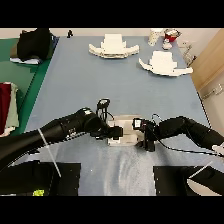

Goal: Fold the box.

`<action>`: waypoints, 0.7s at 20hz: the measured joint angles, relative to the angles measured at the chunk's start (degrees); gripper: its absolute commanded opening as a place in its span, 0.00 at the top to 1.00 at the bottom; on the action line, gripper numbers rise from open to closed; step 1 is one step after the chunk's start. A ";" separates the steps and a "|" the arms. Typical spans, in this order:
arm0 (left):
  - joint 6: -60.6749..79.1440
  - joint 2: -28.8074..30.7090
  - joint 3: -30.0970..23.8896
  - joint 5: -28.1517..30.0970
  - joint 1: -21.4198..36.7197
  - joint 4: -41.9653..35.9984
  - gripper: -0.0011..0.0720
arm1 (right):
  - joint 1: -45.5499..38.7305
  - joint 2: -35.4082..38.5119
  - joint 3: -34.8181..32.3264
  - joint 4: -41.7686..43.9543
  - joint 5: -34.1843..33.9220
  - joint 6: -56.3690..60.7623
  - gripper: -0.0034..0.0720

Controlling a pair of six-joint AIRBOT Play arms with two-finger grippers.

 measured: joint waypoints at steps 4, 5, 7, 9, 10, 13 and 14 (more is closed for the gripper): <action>-8.20 -4.31 3.98 -3.52 -2.45 5.49 0.34 | 0.02 0.00 0.00 0.00 0.02 0.00 0.34; -9.62 -5.11 4.61 -4.09 -2.78 6.16 0.34 | 0.02 0.00 0.00 0.00 0.02 0.00 0.34; -12.48 -6.58 5.51 -5.16 -3.26 7.26 0.51 | 0.02 0.00 0.00 0.00 0.02 0.00 0.34; -14.12 -7.50 5.97 -5.73 -3.43 7.91 0.51 | 0.02 0.00 0.00 0.00 0.02 0.00 0.34; -14.78 -7.76 6.14 -5.88 -3.54 8.09 0.51 | 0.02 0.00 0.00 0.00 0.02 0.00 0.34; -15.72 -8.28 6.40 -6.10 -3.67 8.37 0.56 | 0.02 0.02 0.00 0.00 0.02 0.00 0.34; -16.02 -8.37 6.45 -6.32 -3.67 8.48 0.92 | 0.02 0.00 0.00 -0.02 0.02 0.00 0.34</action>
